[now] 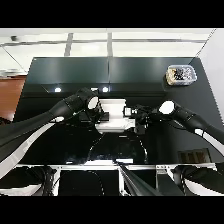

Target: Fold the box and place the chain.

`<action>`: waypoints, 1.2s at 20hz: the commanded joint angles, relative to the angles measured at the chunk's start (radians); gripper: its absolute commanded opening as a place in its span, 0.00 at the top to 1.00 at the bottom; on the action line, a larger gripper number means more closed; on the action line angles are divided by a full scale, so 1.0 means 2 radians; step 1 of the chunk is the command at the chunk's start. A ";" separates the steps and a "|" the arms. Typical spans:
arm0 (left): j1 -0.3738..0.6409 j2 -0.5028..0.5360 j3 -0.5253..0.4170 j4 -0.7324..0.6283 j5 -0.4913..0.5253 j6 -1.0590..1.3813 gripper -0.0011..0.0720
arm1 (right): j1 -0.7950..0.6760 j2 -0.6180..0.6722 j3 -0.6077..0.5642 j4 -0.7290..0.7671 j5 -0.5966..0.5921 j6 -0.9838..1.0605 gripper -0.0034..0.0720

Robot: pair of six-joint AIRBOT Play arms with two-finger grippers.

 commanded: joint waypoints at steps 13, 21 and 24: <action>0.000 -0.012 0.001 -0.002 -0.001 0.001 0.95 | 0.014 -0.023 0.000 0.108 -0.008 -0.003 0.69; 0.000 -0.012 0.001 -0.002 -0.002 0.001 0.95 | 0.035 -0.037 0.000 0.118 -0.045 -0.002 0.70; 0.000 -0.012 0.001 -0.002 -0.002 0.001 0.95 | 0.035 -0.037 0.000 0.119 -0.047 -0.002 0.43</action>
